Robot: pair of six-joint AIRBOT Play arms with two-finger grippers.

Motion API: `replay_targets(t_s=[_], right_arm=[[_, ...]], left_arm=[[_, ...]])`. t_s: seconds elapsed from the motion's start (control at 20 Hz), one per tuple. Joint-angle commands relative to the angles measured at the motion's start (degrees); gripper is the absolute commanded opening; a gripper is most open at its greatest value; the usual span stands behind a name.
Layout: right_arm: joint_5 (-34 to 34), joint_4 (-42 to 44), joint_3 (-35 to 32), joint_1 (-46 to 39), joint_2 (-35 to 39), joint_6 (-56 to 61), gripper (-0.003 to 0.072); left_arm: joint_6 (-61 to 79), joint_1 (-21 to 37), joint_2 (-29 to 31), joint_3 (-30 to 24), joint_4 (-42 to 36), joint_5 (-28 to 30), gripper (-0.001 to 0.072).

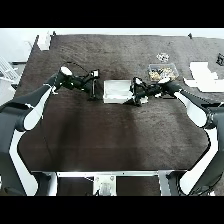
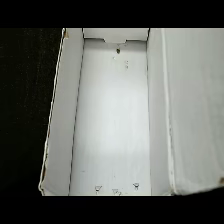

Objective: Fold the box and place the chain.

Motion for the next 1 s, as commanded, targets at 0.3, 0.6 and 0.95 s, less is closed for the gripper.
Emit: replay_targets(t_s=[0.3, 0.6, 0.95], right_arm=[[0.0, 0.0, 0.0, 0.0, 0.0, 0.0, 0.059], [0.0, 0.0, 0.0, 0.0, 0.0, 0.0, 0.059], [0.0, 0.0, 0.0, 0.0, 0.0, 0.0, 0.059]], left_arm=[[2.7, -0.3, 0.0, 0.0, -1.1, -2.6, 0.072], [2.8, -0.9, -1.5, 0.0, -2.8, -2.3, 0.072], [4.1, -0.9, -2.4, 0.0, -4.5, -1.6, 0.072]])
